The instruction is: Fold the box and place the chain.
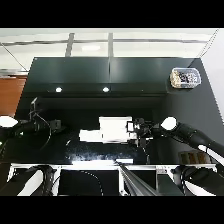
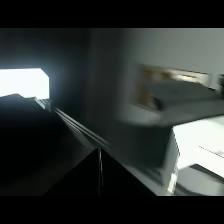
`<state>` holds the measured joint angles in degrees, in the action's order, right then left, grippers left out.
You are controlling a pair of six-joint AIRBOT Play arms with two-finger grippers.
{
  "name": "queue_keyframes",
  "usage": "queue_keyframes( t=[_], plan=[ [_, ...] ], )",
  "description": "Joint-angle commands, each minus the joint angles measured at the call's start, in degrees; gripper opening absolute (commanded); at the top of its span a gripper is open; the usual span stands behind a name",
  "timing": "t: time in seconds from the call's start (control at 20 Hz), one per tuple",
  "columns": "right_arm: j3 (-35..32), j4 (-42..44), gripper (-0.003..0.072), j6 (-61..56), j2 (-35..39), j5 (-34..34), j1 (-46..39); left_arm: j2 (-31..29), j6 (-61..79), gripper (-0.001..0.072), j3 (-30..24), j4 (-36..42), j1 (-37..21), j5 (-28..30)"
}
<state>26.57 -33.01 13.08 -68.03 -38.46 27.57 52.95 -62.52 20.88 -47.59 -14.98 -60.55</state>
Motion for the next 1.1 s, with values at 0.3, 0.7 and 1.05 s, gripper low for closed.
queue_keyframes(
  t=[0.3,0.7,1.05],
  plan=[
    [0.0,0.0,0.0365,0.0,0.0,0.0,0.0,12.0,-0.4,0.0026,-4.6,18.3,17.3,3.3],
    [0.0,0.0,0.0366,0.0,0.0,0.0,0.0,13.9,5.5,0.0031,0.4,24.2,25.9,6.2],
    [0.0,0.0,0.0365,0.0,0.0,0.0,0.0,13.7,5.3,0.0654,6.7,19.7,25.9,-1.1]
  ],
)
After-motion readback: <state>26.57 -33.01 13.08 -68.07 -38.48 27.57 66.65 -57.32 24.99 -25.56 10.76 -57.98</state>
